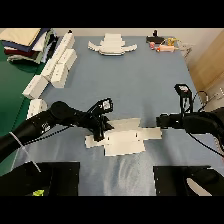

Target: Fold the box.

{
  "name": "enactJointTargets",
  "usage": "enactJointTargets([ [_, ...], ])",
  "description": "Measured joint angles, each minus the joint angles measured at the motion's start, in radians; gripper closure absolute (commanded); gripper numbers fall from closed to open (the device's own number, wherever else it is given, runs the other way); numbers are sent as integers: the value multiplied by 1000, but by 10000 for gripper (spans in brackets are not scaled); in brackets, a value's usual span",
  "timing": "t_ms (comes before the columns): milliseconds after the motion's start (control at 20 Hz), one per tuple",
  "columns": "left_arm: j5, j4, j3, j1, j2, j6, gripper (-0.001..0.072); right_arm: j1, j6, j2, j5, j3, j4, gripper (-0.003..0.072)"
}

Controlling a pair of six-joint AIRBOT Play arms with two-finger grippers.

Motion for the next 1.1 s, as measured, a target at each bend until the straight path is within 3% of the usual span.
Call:
enactJointTargets([
  [700, -93, 54, 32, 10, -100, -50, 698, 0, 0, -1, 0, 0, 0, 368],
  [1100, -151, 56, 110, 23, -112, -39, 698, 0, 0, -1, 0, 0, 1, 368],
])
